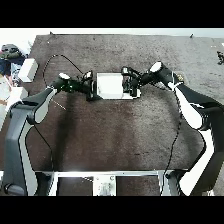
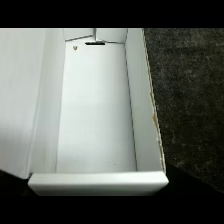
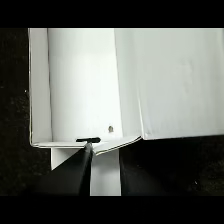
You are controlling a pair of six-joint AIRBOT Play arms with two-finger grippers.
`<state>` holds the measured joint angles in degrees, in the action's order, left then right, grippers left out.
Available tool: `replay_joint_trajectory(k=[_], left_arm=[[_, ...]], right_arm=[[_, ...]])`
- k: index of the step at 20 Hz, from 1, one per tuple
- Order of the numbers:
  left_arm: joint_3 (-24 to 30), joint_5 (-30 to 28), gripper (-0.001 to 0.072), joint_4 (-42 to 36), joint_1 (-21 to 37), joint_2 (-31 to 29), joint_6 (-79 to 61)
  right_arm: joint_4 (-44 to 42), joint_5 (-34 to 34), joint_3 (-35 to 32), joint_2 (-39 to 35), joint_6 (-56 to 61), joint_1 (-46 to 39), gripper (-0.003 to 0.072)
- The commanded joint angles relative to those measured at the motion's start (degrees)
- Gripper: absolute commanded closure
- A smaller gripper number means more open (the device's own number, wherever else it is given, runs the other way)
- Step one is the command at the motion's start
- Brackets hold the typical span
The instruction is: Fold the box and place the chain.
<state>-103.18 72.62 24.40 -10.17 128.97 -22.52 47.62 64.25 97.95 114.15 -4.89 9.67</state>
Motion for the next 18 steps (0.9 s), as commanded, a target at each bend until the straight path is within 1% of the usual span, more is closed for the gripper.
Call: replay_joint_trajectory(k=[1, 11, 12, 13, 14, 18], left_arm=[[0.0, 0.0, 0.0305, 0.0, -0.1, 0.0, 0.0], [0.0, 0.0, 0.0304, 0.0, -0.1, 0.0, 0.0], [0.0, 0.0, 0.0304, 0.0, -0.1, 0.0, 0.0], [0.0, 0.0, 0.0304, 0.0, -0.1, 0.0, 0.0], [0.0, 0.0, 0.0304, 0.0, -0.1, 0.0, 0.0], [0.0, 0.0, 0.0304, 0.0, -0.1, 0.0, 0.0]], right_arm=[[-2.9, 0.9, 0.0, 0.0, 0.0, 0.3, 0.0492], [-1.5, 0.2, -0.1, 0.2, -0.1, 1.6, 0.049], [-1.5, -0.6, -0.1, 0.2, -0.1, 1.7, 0.0475], [-1.7, -1.0, -0.1, 0.2, -0.1, 1.7, 0.0352], [-1.9, -1.0, -0.1, 0.2, -0.1, 1.8, 0.0318], [-2.0, -1.3, -0.1, 0.4, -1.2, 3.0, 0.0319]])
